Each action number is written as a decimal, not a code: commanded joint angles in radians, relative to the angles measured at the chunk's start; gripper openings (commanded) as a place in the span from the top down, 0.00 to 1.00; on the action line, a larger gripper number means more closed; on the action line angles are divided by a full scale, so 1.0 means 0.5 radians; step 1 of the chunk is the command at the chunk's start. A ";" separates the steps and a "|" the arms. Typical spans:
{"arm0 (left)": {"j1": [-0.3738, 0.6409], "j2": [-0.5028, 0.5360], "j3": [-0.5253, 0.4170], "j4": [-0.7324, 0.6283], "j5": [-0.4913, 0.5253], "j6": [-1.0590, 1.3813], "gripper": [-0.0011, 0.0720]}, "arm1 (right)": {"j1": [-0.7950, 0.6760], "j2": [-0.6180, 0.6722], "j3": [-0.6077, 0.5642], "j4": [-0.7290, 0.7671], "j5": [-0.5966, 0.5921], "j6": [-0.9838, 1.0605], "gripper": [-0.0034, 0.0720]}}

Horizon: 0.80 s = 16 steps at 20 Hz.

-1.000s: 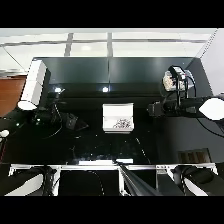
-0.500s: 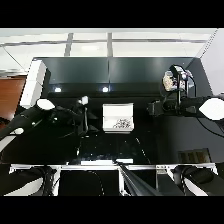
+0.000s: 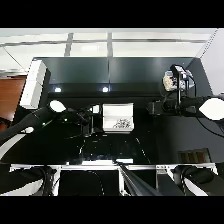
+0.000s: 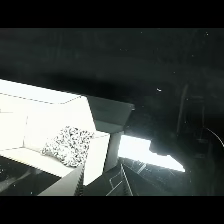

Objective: Fold the box and place the chain.

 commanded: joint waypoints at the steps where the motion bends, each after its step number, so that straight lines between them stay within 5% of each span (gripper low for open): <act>1: -0.014 -0.059 0.009 -0.131 0.029 0.014 0.01 | 0.000 0.001 0.002 -0.002 -0.003 -0.001 0.61; 13: -0.097 -0.093 0.051 -0.130 0.069 0.063 0.04 | 0.001 -0.011 0.001 -0.002 -0.130 -0.001 0.61; 14: -0.097 -0.093 0.051 -0.130 0.066 0.063 0.09 | 0.001 -0.023 0.001 -0.002 -0.154 -0.002 0.61; 16: -0.097 -0.093 0.051 -0.130 0.064 0.063 0.50 | 0.001 -0.052 0.001 -0.002 -0.198 -0.002 0.61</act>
